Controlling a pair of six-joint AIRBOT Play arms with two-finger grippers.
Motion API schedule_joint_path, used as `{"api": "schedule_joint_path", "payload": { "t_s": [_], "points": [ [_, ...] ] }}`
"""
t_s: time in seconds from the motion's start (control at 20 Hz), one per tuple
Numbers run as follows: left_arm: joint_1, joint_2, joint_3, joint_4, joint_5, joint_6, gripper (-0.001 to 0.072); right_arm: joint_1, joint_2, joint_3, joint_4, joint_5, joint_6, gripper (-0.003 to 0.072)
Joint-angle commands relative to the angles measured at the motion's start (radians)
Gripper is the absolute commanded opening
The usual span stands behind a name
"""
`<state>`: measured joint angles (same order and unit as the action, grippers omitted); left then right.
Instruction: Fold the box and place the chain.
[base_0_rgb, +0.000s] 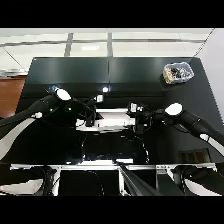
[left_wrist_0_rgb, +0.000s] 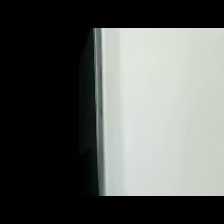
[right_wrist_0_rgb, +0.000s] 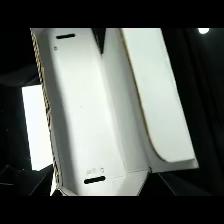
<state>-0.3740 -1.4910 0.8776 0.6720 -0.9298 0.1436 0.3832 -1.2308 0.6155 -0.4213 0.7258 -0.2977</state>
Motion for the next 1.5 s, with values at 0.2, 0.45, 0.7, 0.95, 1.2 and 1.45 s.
{"api": "schedule_joint_path", "payload": {
  "t_s": [0.2,0.45,0.7,0.95,1.2,1.45],
  "points": [
    [0.000,-0.005,-0.001,0.001,0.012,0.036,0.0026,0.031,-0.077,0.001,-0.001,-0.010,-0.044,0.0702],
    [-0.001,-0.019,-0.001,0.001,0.013,0.036,0.0026,0.031,-0.095,0.003,-0.001,-0.026,-0.051,0.0702],
    [0.000,-0.019,-0.001,0.001,0.011,0.036,0.0026,0.071,-0.120,0.030,-0.107,-0.048,0.038,0.0702],
    [0.000,-0.019,-0.001,0.001,0.010,0.035,0.0026,0.084,-0.135,0.046,-0.140,-0.074,0.103,0.0702],
    [0.001,-0.019,-0.001,0.001,0.010,0.035,0.0026,0.084,-0.141,0.054,-0.158,-0.075,0.124,0.0700],
    [0.001,-0.017,0.000,0.002,0.009,0.032,0.0072,0.084,-0.141,0.054,-0.158,-0.075,0.124,0.0548]
  ]
}}
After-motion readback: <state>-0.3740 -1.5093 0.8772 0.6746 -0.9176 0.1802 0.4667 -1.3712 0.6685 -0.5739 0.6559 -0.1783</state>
